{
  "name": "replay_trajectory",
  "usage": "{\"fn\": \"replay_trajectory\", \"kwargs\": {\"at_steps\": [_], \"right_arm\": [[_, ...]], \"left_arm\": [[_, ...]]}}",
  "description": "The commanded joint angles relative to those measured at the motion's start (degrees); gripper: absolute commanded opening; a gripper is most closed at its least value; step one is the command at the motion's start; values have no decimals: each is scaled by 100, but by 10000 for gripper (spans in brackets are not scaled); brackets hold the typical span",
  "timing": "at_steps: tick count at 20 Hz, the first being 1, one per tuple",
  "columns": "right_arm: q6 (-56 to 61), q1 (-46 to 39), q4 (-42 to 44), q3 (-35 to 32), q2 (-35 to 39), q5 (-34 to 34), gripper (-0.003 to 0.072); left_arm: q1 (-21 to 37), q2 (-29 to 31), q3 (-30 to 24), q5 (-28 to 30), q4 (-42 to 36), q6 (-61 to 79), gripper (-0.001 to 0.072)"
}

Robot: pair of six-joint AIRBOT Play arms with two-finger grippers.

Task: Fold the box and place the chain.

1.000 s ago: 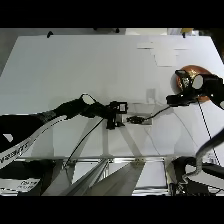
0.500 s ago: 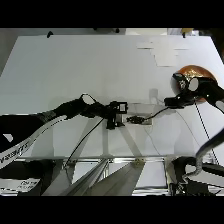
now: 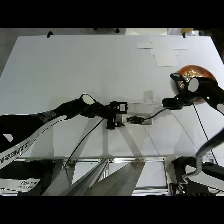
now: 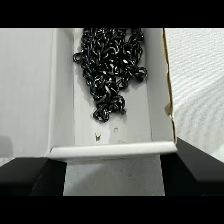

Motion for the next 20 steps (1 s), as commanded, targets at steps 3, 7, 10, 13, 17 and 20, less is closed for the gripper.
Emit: {"fn": "replay_trajectory", "kwargs": {"at_steps": [3,7,10,13,17,20], "right_arm": [[348,31,-52,-4,118,-208,303],[352,31,-31,-4,-116,-492,301],[400,31,103,-4,-374,-514,287],[581,31,92,-4,-597,-461,163],[426,31,33,-4,-595,-361,22],[426,31,-74,-4,-546,-109,22]], "left_arm": [[0,0,0,2,0,2,207],[0,2,0,2,0,2,207],[0,2,0,2,0,2,207],[0,2,0,2,0,2,207],[0,2,0,2,0,2,207],[0,2,0,2,0,2,207]]}}
